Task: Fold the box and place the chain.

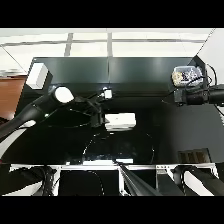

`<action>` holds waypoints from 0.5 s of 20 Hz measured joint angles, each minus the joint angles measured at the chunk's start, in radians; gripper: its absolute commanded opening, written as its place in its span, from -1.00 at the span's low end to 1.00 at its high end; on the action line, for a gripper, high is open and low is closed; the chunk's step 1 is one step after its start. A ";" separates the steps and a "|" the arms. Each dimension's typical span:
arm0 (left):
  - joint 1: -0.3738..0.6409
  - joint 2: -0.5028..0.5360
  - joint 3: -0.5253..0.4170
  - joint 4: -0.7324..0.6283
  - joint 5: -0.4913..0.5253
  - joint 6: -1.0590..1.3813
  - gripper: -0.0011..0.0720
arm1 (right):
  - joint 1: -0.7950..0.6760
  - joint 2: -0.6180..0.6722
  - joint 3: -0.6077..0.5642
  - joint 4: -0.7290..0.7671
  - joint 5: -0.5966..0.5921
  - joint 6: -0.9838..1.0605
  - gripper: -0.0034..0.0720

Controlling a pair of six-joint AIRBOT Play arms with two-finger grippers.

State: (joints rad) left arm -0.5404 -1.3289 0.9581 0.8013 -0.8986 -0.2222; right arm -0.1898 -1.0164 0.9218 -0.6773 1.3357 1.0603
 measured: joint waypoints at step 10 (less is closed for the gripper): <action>-0.082 -0.236 0.166 -0.154 -0.003 -0.070 0.98 | -0.019 0.010 -0.008 -0.014 -0.032 -0.024 -0.88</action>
State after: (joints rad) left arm -0.6220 -1.5650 1.1236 0.6468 -0.9012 -0.2920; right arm -0.2089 -1.0065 0.9138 -0.6918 1.3033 1.0359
